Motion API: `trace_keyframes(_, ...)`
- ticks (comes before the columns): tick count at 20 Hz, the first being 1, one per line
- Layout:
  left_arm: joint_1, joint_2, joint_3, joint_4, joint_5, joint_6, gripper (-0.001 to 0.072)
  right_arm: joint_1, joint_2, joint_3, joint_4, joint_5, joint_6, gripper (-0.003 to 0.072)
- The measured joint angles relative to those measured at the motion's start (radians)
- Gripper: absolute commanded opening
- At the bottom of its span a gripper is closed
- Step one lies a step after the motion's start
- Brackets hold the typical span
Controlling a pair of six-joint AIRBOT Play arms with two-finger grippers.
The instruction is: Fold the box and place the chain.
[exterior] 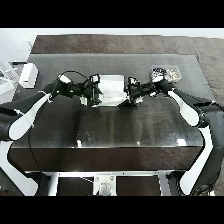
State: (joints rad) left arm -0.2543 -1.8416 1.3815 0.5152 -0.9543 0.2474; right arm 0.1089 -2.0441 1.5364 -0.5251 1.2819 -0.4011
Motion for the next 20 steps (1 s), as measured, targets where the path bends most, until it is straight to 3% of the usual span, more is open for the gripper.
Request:
trace_keyframes(1, 0.000, 0.000, 0.000, 0.000, 0.001, -0.002, 0.0616, 0.000, 0.000, 0.000, 0.000, 0.000, 0.000, 0.0579)
trace_keyframes(2, 0.000, 0.000, 0.000, 0.000, 0.003, -0.002, 0.0527, 0.000, 0.000, 0.000, 0.000, 0.000, 0.000, 0.0579)
trace_keyframes(4, 0.000, 0.000, 0.000, -0.001, 0.013, -0.003, 0.0195, 0.000, 0.000, 0.000, 0.000, 0.000, 0.000, 0.0579)
trace_keyframes(5, 0.000, 0.000, 0.000, 0.000, 0.012, -0.003, 0.0067, 0.000, 0.000, 0.000, 0.000, 0.002, 0.000, 0.0579)
trace_keyframes(6, 0.000, 0.000, 0.000, 0.000, 0.012, -0.002, 0.0020, 0.000, 0.000, 0.000, -0.001, 0.004, 0.000, 0.0579)
trace_keyframes(11, 0.013, 0.000, 0.000, 0.019, 0.015, 0.009, 0.0018, 0.000, 0.000, 0.000, 0.000, 0.003, 0.000, 0.0579)
trace_keyframes(20, 0.125, 0.087, 0.000, -0.041, -0.106, 0.003, 0.0016, 0.000, 0.000, 0.000, 0.000, 0.002, 0.000, 0.0579)
